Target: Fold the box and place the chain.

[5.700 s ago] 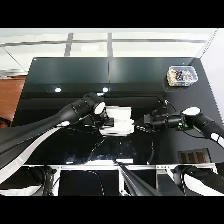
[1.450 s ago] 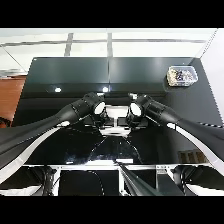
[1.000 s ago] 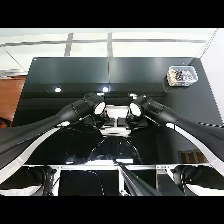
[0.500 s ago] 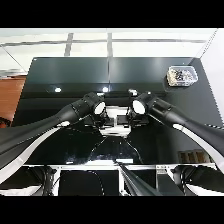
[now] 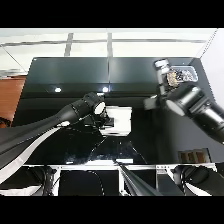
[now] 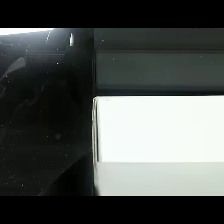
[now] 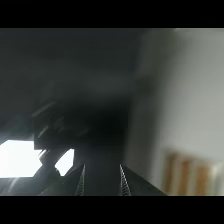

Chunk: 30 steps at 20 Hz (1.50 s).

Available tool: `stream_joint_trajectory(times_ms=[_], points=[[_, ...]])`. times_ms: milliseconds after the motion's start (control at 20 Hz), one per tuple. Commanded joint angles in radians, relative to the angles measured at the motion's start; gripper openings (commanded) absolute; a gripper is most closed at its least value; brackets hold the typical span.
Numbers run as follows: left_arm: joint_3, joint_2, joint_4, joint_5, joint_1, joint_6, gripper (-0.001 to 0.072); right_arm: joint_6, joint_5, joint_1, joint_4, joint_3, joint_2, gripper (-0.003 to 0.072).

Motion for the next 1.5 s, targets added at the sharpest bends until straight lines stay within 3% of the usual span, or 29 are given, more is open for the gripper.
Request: stream_joint_trajectory(times_ms=[0, 50, 100, 150, 300, 400, 650, 700, 750, 850, 1450], points=[[0.001, -0.001, 0.0, -0.002, 0.0, 0.0, 0.003, 0.019, -0.201, -0.201, -0.17, -0.061, 0.019, 0.0277], [0.001, -0.001, 0.0, -0.003, 0.0, 0.0, 0.003, 0.04, -0.269, -0.267, -0.136, -0.084, 0.004, 0.0294], [0.001, -0.001, 0.0, -0.003, 0.0, 0.0, 0.003, 0.069, -0.332, -0.335, -0.085, -0.104, -0.025, 0.0585], [0.001, -0.001, 0.0, -0.002, 0.0, 0.0, 0.003, 0.07, -0.375, -0.388, -0.027, -0.111, -0.064, 0.072], [0.001, -0.001, 0.0, -0.002, 0.0, 0.0, 0.003, 0.066, -0.525, -0.51, 0.181, -0.085, -0.194, 0.072], [0.001, -0.001, 0.0, -0.003, 0.0, 0.0, 0.003, 0.05, -0.525, -0.577, 0.314, 0.042, -0.306, 0.072], [0.001, -0.001, 0.0, -0.004, 0.0, 0.0, 0.003, 0.043, -0.205, -0.697, 0.639, 0.551, -0.669, 0.072], [0.001, -0.001, 0.0, -0.004, 0.0, 0.0, 0.003, 0.073, -0.166, -0.716, 0.689, 0.621, -0.723, 0.0619], [0.001, -0.001, 0.0, -0.004, 0.0, 0.0, 0.003, 0.092, -0.149, -0.734, 0.73, 0.671, -0.764, 0.0586], [0.001, -0.001, 0.0, -0.004, 0.0, 0.0, 0.003, 0.125, -0.161, -0.761, 0.776, 0.717, -0.813, 0.0586], [0.001, -0.001, 0.0, 0.001, 0.0, 0.0, 0.003, 0.142, -0.219, -0.806, 0.803, 0.719, -0.881, 0.0584]])
